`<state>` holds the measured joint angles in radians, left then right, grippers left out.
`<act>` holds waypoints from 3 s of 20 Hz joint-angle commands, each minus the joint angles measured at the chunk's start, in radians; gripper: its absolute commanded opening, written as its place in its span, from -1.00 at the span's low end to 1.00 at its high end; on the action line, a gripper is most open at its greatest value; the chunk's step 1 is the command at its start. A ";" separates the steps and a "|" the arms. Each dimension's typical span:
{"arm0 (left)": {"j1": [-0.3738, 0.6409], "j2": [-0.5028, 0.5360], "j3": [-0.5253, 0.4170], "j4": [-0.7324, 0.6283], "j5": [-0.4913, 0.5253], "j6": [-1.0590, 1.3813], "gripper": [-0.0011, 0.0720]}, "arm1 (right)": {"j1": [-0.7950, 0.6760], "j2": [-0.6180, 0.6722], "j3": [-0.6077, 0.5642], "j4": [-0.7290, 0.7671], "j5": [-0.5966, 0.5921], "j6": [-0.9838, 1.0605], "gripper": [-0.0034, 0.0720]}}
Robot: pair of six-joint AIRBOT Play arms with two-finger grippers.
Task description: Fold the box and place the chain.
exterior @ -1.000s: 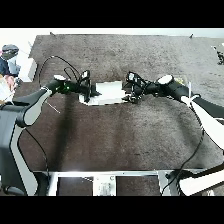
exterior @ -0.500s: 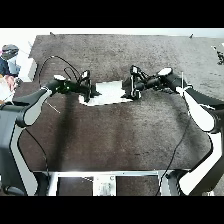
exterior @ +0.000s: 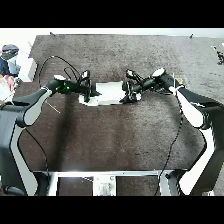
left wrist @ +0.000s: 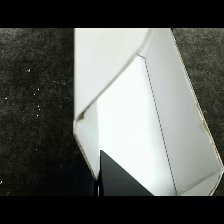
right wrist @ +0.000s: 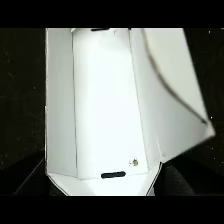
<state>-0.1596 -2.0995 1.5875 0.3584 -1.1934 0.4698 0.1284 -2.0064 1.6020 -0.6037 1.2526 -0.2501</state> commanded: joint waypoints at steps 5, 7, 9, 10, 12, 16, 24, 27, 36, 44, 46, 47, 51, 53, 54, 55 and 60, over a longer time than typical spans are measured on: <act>0.000 -0.001 0.000 0.000 0.000 0.000 -0.94 | 0.014 -0.024 0.003 -0.013 -0.032 0.003 0.96; 0.000 -0.001 0.000 0.000 0.000 0.000 -0.94 | 0.029 -0.026 0.003 -0.018 -0.038 0.000 0.96; 0.000 -0.001 0.000 0.000 0.000 0.000 -0.94 | 0.037 -0.026 0.003 -0.021 -0.050 -0.002 0.96; 0.000 -0.001 0.000 0.000 0.000 0.000 -0.94 | 0.036 -0.026 0.003 -0.021 -0.055 -0.004 0.94; 0.000 -0.001 0.000 0.000 0.000 0.000 -0.94 | 0.030 -0.026 0.003 -0.021 -0.056 -0.004 0.83; 0.000 -0.001 0.000 0.000 0.000 0.000 -0.94 | 0.031 -0.027 0.003 -0.021 -0.072 -0.004 0.82; 0.000 -0.001 0.000 0.000 0.000 0.000 -0.94 | 0.031 -0.037 0.003 -0.021 -0.064 -0.003 0.68; 0.000 -0.001 0.000 0.000 0.000 0.000 -0.94 | 0.031 -0.037 0.003 -0.021 -0.064 -0.003 0.72; 0.000 -0.001 0.000 0.000 0.000 0.000 -0.94 | 0.035 -0.045 0.002 -0.021 -0.067 0.004 0.66; 0.000 -0.001 0.000 0.000 0.000 0.000 -0.94 | 0.034 -0.045 0.002 -0.021 -0.064 0.003 0.03; 0.000 -0.001 0.000 0.000 0.000 0.000 -0.94 | 0.034 -0.045 0.002 -0.021 -0.064 0.003 0.03; 0.000 -0.001 0.000 0.000 0.000 0.000 -0.94 | 0.034 -0.045 0.002 -0.021 -0.064 0.004 0.03; 0.000 -0.001 0.000 0.000 0.000 0.000 -0.94 | 0.034 -0.045 0.002 -0.021 -0.064 0.003 0.03; 0.000 -0.001 0.000 -0.003 0.000 0.000 -0.94 | 0.034 -0.045 0.002 -0.021 -0.064 0.003 0.03; 0.000 -0.001 0.000 -0.008 0.000 0.000 -0.94 | 0.034 -0.045 0.002 -0.021 -0.064 0.003 0.03; 0.000 -0.001 0.000 -0.008 0.000 0.000 -0.94 | 0.035 -0.045 0.002 -0.021 -0.064 0.003 0.03; 0.000 -0.001 0.000 -0.010 -0.002 0.003 -0.94 | 0.034 -0.045 0.002 -0.021 -0.064 0.003 0.03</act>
<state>-0.1600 -2.0995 1.5875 0.3538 -1.1934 0.4694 0.1619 -2.0506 1.6039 -0.6243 1.1885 -0.2462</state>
